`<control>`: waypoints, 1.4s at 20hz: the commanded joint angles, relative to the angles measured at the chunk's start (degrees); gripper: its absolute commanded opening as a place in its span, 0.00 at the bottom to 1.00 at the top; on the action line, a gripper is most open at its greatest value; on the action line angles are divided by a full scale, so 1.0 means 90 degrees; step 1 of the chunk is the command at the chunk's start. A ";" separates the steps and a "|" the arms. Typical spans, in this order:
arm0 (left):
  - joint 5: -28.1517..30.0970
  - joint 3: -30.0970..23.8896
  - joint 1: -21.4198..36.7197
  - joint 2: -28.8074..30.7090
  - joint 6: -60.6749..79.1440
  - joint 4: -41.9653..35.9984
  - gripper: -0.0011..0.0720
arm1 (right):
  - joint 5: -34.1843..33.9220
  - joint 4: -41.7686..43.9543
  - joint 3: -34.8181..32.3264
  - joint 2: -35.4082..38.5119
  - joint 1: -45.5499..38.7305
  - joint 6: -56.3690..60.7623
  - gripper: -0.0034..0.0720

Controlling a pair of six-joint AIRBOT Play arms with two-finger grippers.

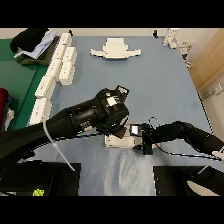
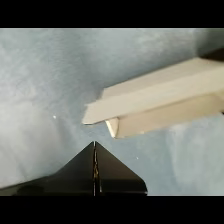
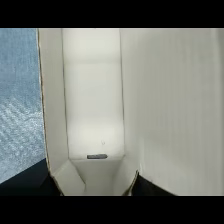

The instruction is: Fold the box.

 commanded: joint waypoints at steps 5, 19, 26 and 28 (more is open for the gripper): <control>0.1479 -0.1938 0.1965 0.1688 0.4937 -0.2540 0.03 | 0.0005 0.0002 0.0000 0.0002 0.0002 0.0002 0.73; 0.4444 -0.5595 0.4170 0.2450 1.5166 -0.6999 0.97 | 0.0002 0.0002 0.0000 0.0002 0.0002 0.0002 0.73; 0.5034 -0.5705 0.4005 0.1790 1.5759 -0.7699 0.97 | 0.0002 0.0002 -0.0002 0.0002 0.0002 0.0002 0.73; 0.5056 -0.5705 0.4002 0.1712 1.5761 -0.7725 0.97 | 0.0002 0.0002 0.0000 0.0002 0.0002 0.0002 0.73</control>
